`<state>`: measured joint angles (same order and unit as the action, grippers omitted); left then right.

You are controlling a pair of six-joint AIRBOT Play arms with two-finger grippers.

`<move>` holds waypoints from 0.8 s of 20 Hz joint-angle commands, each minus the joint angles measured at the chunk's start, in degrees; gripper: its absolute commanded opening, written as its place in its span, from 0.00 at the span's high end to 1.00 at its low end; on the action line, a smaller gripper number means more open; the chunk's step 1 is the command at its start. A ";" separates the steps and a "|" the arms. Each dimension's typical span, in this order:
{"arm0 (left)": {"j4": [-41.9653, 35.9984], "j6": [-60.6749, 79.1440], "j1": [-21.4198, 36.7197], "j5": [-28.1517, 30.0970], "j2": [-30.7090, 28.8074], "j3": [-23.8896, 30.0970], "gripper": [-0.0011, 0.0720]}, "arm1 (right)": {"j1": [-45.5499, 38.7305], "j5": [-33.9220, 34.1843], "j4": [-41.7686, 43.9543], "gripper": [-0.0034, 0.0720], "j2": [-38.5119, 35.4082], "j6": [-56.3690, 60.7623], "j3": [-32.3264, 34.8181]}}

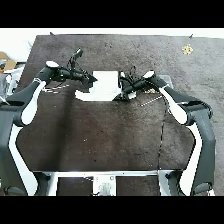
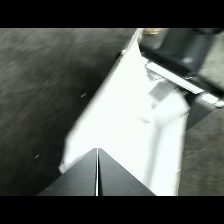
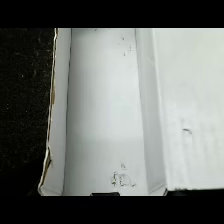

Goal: Fold the box and place the chain.

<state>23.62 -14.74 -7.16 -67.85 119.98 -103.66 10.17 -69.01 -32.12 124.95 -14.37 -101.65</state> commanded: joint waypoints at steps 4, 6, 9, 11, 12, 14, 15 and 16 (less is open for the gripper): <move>2.29 -1.70 -0.20 4.11 0.59 2.67 0.97 | 0.04 -0.04 0.00 0.38 0.02 0.00 -0.02; 3.19 -1.70 -0.20 4.33 0.63 3.76 0.97 | 0.04 -0.04 0.00 0.38 0.00 0.00 -0.02; 3.69 -1.62 -0.20 4.37 1.09 4.39 0.97 | 0.04 -0.04 0.02 0.38 0.00 0.00 -0.02; 3.34 -1.25 -0.17 4.44 1.07 4.37 0.97 | 0.04 -0.02 0.00 0.38 0.00 0.00 -0.02; 2.89 -1.25 -0.17 4.42 1.05 4.37 0.97 | 0.04 -0.04 0.00 0.38 0.00 0.00 -0.02; 1.79 -1.27 -0.17 4.33 0.81 4.37 0.97 | 0.04 -0.02 0.00 0.38 0.00 0.00 -0.02; 1.22 -1.27 -0.17 4.39 0.68 4.37 0.97 | 0.04 -0.02 0.00 0.38 0.00 0.00 -0.02; 0.87 -1.25 -0.17 4.48 0.39 4.35 0.97 | 0.04 -0.02 0.00 0.38 0.00 0.00 -0.02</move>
